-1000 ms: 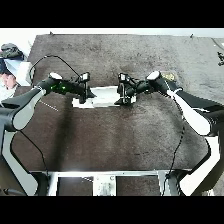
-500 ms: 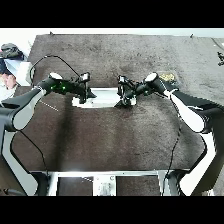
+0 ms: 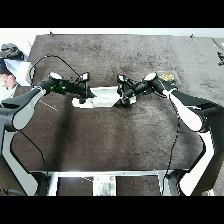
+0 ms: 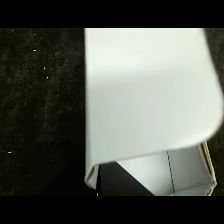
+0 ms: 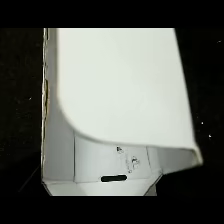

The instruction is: Fold the box and place the chain.

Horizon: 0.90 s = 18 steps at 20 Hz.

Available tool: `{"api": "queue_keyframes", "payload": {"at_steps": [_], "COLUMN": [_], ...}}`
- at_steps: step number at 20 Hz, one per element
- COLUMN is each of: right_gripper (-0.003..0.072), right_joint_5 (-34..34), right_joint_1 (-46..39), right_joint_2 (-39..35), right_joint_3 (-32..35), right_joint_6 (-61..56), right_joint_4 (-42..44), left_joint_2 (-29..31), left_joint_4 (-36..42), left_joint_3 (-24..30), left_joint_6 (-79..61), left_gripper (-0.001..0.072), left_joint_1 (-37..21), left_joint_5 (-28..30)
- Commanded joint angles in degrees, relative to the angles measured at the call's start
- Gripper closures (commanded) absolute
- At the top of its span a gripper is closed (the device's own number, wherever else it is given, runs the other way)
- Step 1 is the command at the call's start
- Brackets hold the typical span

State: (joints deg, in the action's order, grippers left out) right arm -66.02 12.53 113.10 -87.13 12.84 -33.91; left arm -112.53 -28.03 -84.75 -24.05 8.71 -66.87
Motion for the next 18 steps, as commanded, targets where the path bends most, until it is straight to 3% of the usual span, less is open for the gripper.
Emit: {"api": "queue_keyframes", "payload": {"at_steps": [1, 4, 5, 8, 10, 18], "right_gripper": [0.0041, 0.0056, 0.0112, 0.0111, 0.0072, 0.0074], "right_joint_5": [-0.1, -0.1, -0.2, -0.1, 0.0, 0.0], "right_joint_1": [0.1, 0.3, 0.5, 0.6, 0.6, 0.6], "right_joint_2": [0.7, 0.7, 0.7, 0.7, 0.9, 1.1], "right_joint_3": [-0.1, -0.1, -0.1, -0.1, -0.1, -0.1], "right_joint_6": [0.0, 0.2, 0.2, 0.1, -0.1, 0.0], "right_joint_4": [0.0, 0.2, 0.0, -0.6, -1.0, -1.4], "left_joint_2": [0.0, 0.0, 0.0, 0.0, 0.0, 0.0], "left_joint_4": [0.0, 0.0, 0.0, 0.0, 0.0, 0.0], "left_joint_3": [0.0, 0.0, 0.0, 0.0, 0.0, 0.0], "left_joint_6": [0.0, 0.0, 0.0, 0.0, 0.0, 0.0], "left_gripper": [0.0697, 0.0696, 0.0697, 0.0696, 0.0697, 0.0697], "left_joint_1": [0.0, 0.0, 0.0, 0.0, 0.0, 0.0], "left_joint_5": [0.0, 0.0, 0.0, 0.0, 0.0, 0.0]}}
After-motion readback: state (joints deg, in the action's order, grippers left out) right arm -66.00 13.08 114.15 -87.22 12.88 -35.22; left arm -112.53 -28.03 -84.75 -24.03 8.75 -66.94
